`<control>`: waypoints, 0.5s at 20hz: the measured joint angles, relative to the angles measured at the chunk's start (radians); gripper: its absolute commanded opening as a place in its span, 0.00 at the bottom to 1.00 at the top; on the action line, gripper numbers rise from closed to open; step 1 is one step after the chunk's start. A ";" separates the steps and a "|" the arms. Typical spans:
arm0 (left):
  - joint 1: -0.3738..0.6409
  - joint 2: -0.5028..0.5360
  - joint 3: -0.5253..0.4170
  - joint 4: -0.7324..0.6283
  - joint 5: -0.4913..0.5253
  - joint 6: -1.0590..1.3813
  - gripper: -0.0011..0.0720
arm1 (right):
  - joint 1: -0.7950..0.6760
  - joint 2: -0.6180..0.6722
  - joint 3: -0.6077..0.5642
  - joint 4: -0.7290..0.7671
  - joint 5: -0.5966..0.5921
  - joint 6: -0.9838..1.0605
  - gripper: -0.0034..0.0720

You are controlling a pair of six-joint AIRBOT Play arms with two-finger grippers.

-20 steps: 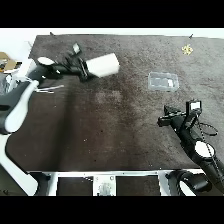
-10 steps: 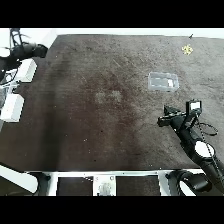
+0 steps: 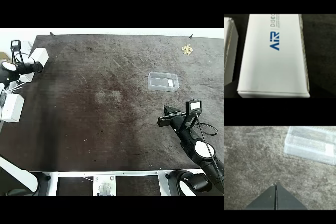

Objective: Fold the box and place the chain.

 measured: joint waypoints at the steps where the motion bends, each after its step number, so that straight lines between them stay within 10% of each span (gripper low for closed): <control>1: 0.000 -0.002 -0.010 0.022 0.018 -0.031 0.03 | 0.000 0.000 0.000 0.000 0.000 0.000 0.05; 10: -0.004 -0.043 -0.040 0.068 0.071 -0.127 0.03 | 0.000 0.000 0.000 0.000 0.000 0.000 0.05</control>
